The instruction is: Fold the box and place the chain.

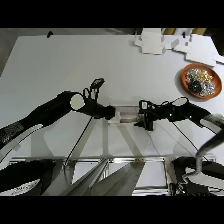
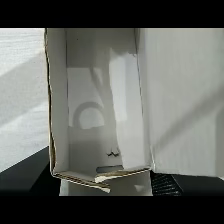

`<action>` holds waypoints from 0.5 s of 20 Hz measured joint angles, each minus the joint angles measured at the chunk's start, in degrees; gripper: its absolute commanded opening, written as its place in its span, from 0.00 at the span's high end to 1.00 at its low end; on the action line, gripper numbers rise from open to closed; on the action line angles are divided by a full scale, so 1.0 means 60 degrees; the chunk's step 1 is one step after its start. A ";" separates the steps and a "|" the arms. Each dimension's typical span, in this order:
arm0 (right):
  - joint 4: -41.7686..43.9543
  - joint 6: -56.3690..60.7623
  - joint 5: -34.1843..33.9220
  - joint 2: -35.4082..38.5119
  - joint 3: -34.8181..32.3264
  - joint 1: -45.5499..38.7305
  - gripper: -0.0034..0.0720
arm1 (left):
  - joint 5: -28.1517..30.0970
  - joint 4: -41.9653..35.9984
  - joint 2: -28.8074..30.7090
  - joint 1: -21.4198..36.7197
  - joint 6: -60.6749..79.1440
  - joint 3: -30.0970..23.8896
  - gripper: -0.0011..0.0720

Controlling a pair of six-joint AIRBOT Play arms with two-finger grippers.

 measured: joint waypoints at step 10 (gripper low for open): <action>0.0004 -0.0004 0.0004 -0.0004 0.0000 0.0000 0.41 | -0.0047 0.0437 -0.0157 -0.0011 -0.0586 0.0000 0.52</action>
